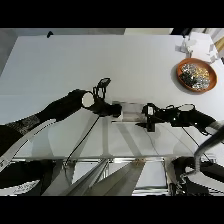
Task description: Fold the box and place the chain.
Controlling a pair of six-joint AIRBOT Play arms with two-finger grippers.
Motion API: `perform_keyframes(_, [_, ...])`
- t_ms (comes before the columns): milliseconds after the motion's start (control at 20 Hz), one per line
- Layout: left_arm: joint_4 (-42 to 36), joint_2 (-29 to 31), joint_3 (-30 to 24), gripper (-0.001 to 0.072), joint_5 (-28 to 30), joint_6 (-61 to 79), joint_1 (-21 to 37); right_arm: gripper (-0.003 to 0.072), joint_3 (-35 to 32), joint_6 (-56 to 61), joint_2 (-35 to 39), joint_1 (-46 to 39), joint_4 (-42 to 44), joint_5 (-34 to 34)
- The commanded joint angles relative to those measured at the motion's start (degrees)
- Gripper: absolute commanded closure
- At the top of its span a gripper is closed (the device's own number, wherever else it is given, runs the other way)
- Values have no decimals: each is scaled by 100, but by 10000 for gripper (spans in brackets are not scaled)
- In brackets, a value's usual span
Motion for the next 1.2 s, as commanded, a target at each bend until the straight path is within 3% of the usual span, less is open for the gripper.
perform_keyframes(0, [431,-15,37,206,-284,-507,-48,291,0,9,4,4,0,2])
perform_keyframes(150, [905,-52,216,217,-726,-898,-122,291,0,9,4,4,0,0])
perform_keyframes(450, [1526,-577,1213,218,-1681,-1228,-310,291,0,9,4,7,0,2])
perform_keyframes(550, [1561,-732,1362,234,-1692,-1449,-409,291,0,9,4,4,0,0])
perform_keyframes(650, [1565,-894,1460,303,-1744,-1615,-474,291,0,9,4,4,0,2])
perform_keyframes(800, [1572,-1047,1473,318,-1845,-1849,-511,291,0,9,4,4,0,2])
perform_keyframes(900, [1628,-1082,1475,348,-1843,-1921,-509,291,0,9,4,4,0,2])
perform_keyframes(950, [1641,-1082,1475,402,-1843,-1921,-509,291,0,9,4,4,0,0])
perform_keyframes(1150, [1810,-1082,1473,445,-1851,-2299,-544,291,0,9,4,4,0,2])
